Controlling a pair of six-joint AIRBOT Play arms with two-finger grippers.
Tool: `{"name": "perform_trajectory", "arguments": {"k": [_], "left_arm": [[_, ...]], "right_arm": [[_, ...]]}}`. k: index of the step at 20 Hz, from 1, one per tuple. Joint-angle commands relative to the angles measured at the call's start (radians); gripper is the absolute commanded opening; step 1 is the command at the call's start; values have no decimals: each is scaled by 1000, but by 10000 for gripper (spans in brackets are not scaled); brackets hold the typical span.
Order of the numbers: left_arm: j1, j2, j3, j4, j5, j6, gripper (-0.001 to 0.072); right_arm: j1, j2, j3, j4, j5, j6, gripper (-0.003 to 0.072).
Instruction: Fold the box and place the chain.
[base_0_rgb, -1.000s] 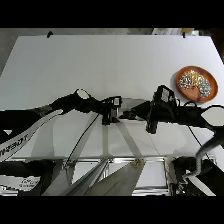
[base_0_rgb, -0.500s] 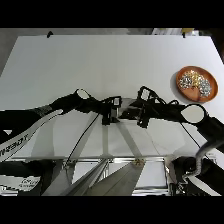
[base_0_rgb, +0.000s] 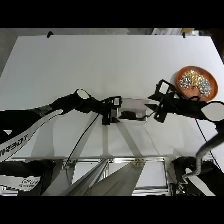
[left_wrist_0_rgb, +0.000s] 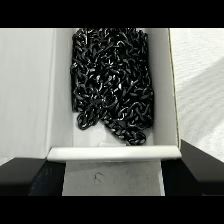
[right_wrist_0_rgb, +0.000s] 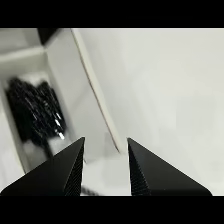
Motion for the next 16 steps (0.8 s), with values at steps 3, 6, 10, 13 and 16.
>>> {"name": "perform_trajectory", "arguments": {"k": [3,6,10,13,16], "left_arm": [[0,0,0,0,0,0,270],[0,0,0,0,0,-2,270],[0,0,0,0,0,-2,270],[0,0,0,0,0,-2,270],[0,0,0,0,0,-2,270]], "right_arm": [[-182,-69,-14,-149,89,-99,248],[-161,-175,-14,-135,114,-210,236],[-106,-328,-14,-126,131,-332,266],[-51,-407,-14,-109,97,-386,269],[-32,-437,-14,-45,39,-394,277]]}}
